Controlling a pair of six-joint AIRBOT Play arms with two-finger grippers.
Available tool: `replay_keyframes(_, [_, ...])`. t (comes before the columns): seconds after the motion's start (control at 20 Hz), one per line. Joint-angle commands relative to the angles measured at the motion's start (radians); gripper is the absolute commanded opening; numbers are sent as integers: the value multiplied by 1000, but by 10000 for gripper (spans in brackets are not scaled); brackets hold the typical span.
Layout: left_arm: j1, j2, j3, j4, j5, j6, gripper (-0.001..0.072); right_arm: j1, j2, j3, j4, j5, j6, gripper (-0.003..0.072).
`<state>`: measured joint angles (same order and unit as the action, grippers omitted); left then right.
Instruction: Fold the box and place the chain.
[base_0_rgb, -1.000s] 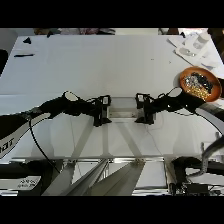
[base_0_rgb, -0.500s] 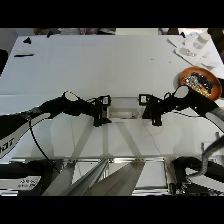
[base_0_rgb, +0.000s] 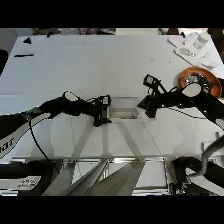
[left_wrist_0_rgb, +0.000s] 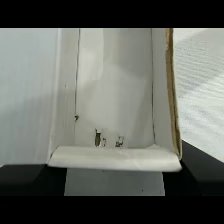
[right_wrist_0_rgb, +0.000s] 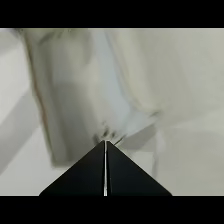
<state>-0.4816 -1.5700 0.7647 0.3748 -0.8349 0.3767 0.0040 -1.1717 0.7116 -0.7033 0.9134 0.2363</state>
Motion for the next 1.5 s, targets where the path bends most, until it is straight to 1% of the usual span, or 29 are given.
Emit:
replay_keyframes(0.0, [0,0,0,0,1,0,291,1,-40,1,208,-212,23,3])
replay_keyframes(0.2, [0,0,0,0,0,0,291,1,-154,1,211,-222,18,4])
replay_keyframes(0.4, [0,0,0,0,0,0,291,1,-160,1,197,-211,18,5])
replay_keyframes(0.45, [0,0,0,0,0,0,291,1,-155,4,183,-183,18,5])
replay_keyframes(0.6, [0,0,0,0,1,0,291,0,-91,19,118,-49,23,10])
replay_keyframes(0.75, [0,0,0,0,0,0,291,0,46,22,-22,14,26,14])
replay_keyframes(0.8, [0,0,0,0,0,0,291,0,100,22,-84,34,29,48])
replay_keyframes(0.85, [0,0,0,0,0,0,291,0,145,22,-140,58,30,111])
replay_keyframes(0.9, [0,0,0,0,0,0,291,0,188,22,-207,91,29,137])
replay_keyframes(0.95, [0,0,0,0,0,0,291,0,217,22,-268,127,29,194])
replay_keyframes(1.0, [0,0,0,0,0,0,291,0,229,22,-314,158,29,232])
replay_keyframes(1.05, [0,0,0,0,0,0,291,0,230,20,-357,175,25,235])
replay_keyframes(1.1, [0,0,0,0,0,0,291,0,225,18,-378,161,12,239])
replay_keyframes(1.25, [0,1,0,0,0,0,291,1,167,17,-360,142,-69,246])
replay_keyframes(1.3, [0,0,0,0,0,0,291,1,136,17,-343,134,-99,264])
replay_keyframes(1.35, [0,0,0,0,0,0,291,1,100,17,-325,112,-134,328])
replay_keyframes(1.45, [0,0,0,0,0,0,291,1,33,17,-278,69,-218,338])
